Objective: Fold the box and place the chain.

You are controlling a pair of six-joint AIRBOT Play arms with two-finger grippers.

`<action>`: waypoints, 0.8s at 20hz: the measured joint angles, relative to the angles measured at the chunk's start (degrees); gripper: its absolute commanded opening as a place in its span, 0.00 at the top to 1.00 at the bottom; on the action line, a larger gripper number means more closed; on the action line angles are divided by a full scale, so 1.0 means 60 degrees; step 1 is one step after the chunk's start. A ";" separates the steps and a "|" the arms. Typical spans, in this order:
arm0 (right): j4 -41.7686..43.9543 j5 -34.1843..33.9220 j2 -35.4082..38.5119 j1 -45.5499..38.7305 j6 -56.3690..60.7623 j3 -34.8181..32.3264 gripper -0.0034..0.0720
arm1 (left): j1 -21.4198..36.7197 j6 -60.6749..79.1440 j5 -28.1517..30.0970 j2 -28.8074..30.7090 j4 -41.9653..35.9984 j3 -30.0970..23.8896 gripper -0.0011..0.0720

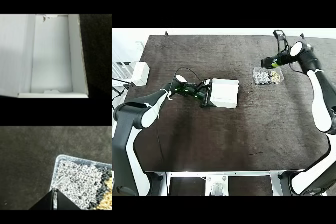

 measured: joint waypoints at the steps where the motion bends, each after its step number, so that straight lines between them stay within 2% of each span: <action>1: 0.0004 0.0084 0.0339 0.0022 0.0007 0.0007 0.95 | 0.0000 0.0000 0.0000 0.0000 -0.0004 0.0000 0.67; 10: -0.0011 0.0838 0.4441 0.0623 0.0022 0.0026 0.95 | 0.0000 0.0000 0.0000 0.0000 -0.0004 0.0000 0.67; 16: -0.0011 0.0911 0.6266 0.1752 0.0025 0.0026 0.95 | 0.0000 0.0000 0.0000 0.0000 0.0000 -0.0004 0.67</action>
